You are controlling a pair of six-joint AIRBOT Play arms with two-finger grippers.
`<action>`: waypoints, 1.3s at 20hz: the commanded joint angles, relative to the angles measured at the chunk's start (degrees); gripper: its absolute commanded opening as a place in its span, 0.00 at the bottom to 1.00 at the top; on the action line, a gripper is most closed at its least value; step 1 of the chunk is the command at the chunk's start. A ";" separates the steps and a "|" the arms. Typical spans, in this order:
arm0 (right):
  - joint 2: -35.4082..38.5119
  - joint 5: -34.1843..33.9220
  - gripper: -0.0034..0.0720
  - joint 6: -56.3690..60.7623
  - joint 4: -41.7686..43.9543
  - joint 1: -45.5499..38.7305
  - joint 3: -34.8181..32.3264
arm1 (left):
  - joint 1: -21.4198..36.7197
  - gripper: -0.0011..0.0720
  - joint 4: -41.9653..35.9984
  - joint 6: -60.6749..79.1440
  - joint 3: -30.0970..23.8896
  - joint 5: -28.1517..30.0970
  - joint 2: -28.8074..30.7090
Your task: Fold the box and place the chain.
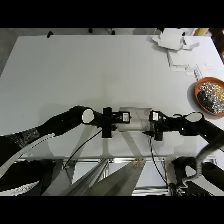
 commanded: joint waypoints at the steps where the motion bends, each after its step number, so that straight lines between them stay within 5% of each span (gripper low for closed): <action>1: 0.04 0.02 0.47 0.02 0.00 -0.02 -0.02 | -0.13 0.28 -1.49 1.44 -0.02 0.70 -0.15; 5: 0.04 0.02 0.47 0.00 0.00 -0.02 -0.04 | -0.46 0.20 -6.75 12.63 -0.02 1.55 -0.15; 11: 0.04 0.02 0.47 0.00 0.00 -0.02 -0.02 | -2.08 0.20 -13.27 16.85 -0.02 3.02 -2.08; 13: 0.04 0.02 0.47 0.00 0.00 -0.02 -0.02 | -2.29 0.34 -13.92 16.87 0.00 3.34 -2.23; 16: 0.04 0.02 0.47 0.00 0.00 -0.02 -0.02 | -2.29 0.71 -13.90 16.83 0.00 3.89 -2.23; 18: 0.04 0.02 0.47 0.00 0.00 -0.02 -0.02 | -2.27 0.72 -13.88 16.33 0.00 3.61 -2.16; 20: 0.04 0.02 0.47 0.00 0.00 -0.02 -0.02 | -2.05 0.61 -13.60 13.55 0.00 1.90 -1.44; 22: 0.04 0.00 0.47 0.00 0.00 -0.02 -0.04 | -1.14 0.23 -9.90 2.47 0.00 0.79 0.94; 26: 0.04 0.02 0.47 0.00 0.00 -0.02 -0.02 | 2.32 0.19 2.62 -26.47 0.00 -6.99 8.61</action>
